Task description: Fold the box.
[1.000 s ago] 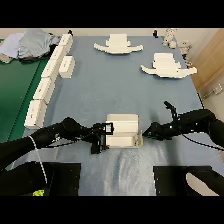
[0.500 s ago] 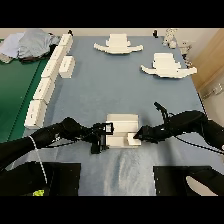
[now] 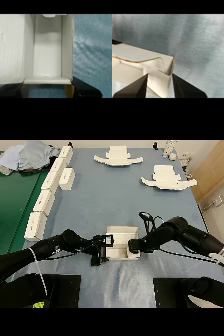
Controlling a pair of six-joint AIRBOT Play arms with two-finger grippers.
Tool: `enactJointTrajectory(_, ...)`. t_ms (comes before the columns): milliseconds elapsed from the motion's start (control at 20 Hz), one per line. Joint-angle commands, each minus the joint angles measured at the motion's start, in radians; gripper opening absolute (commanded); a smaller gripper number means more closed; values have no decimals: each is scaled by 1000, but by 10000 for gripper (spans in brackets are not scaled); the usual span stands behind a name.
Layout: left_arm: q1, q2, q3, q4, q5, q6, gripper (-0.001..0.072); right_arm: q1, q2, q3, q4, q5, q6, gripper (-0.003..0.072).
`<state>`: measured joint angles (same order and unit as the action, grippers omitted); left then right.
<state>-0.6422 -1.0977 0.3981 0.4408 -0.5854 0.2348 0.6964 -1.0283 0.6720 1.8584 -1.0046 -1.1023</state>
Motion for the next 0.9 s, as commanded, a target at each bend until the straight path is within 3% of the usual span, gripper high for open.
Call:
enactJointTrajectory(0, 0, 0, 1, 0, 0, 0, 429, 156, -105, 114, -275, -71, 307, 442)
enactJointTrajectory(250, 0, 0, 1, 0, 0, 0, 429, 241, -224, 181, -411, -201, 459, 443)
enactJointTrajectory(650, 0, 0, 1, 0, 0, 0, 429, 241, -254, 181, -387, -105, 553, 440)
enactJointTrajectory(850, 0, 0, 1, 0, 0, 0, 428, 241, -255, 181, -386, -103, 565, 331)
